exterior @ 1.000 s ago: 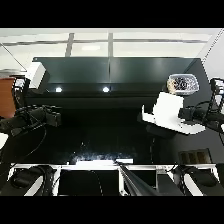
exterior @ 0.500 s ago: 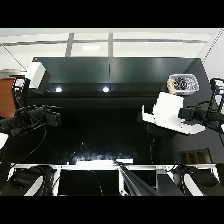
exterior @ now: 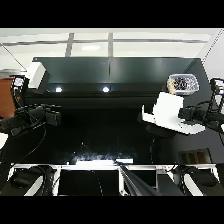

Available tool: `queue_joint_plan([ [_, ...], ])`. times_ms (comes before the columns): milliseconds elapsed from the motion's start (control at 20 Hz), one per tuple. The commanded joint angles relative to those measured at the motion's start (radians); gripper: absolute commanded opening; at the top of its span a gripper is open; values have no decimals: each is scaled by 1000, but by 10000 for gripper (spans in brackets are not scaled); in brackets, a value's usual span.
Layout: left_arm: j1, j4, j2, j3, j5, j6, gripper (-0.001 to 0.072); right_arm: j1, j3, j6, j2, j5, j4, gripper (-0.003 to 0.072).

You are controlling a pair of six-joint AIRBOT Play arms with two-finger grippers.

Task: Fold the box and place the chain.

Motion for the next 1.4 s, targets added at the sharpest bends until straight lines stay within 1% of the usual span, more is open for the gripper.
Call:
queue_joint_plan([
  [0, 1, 0, -1, 0, 11, 0, 29, 0, 0, 1, 1, 0, 1, 23],
  [100, 1, 0, -1, 0, 34, 0, 29, 0, 0, 1, 1, -5, 3, 22],
  [250, 1, -30, -2, 0, 58, 0, 31, 0, 0, 1, 1, -63, 54, 33],
  [300, 1, -30, -8, 0, 68, 0, 120, 0, 0, 2, -2, -77, 57, 311],
  [350, 1, -31, -16, 0, 89, 0, 468, 0, -1, 5, -3, -86, 52, 700],
  [400, 1, -39, -25, 0, 107, -1, 710, -1, -1, 6, -4, -85, 41, 700],
  [450, 1, -45, -30, 0, 106, 0, 694, -1, -1, 8, -5, -76, 30, 700],
  [500, 1, -47, -32, 0, 102, 0, 695, -2, 1, 55, -6, -44, -2, 690],
  [550, 1, -55, -32, 0, 101, 0, 694, -21, 14, 176, -18, 30, -90, 668],
  [600, 1, -72, -32, 0, 101, 0, 694, -72, 40, 266, -47, 142, -194, 654],
  [650, 0, -84, -32, 0, 102, 0, 694, -142, 60, 259, -84, 225, -262, 654],
  [700, 0, -98, -32, 0, 101, 0, 694, -220, 73, 224, -122, 269, -300, 654],
  [750, 0, -100, -32, 0, 101, 0, 694, -306, 85, 184, -162, 295, -291, 655],
  [800, 0, -101, -32, 0, 98, 0, 694, -401, 100, 137, -206, 317, -237, 655],
  [900, 0, -101, -34, 0, 89, 0, 695, -562, 123, 13, -283, 331, -68, 655],
  [950, 0, -101, -37, 0, 83, 0, 694, -630, 137, -42, -327, 347, 14, 655],
  [1050, 0, -101, -38, 0, 80, 0, 694, -721, 171, -100, -413, 388, 92, 655],
  [1150, 0, -101, -38, 0, 80, 0, 695, -766, 195, -145, -486, 405, 121, 655],
  [1250, 0, -101, -38, 0, 79, 0, 694, -771, 214, -216, -552, 406, 168, 655],
  [1350, 0, -100, -38, 0, 76, 0, 693, -771, 235, -333, -625, 402, 259, 654],
])
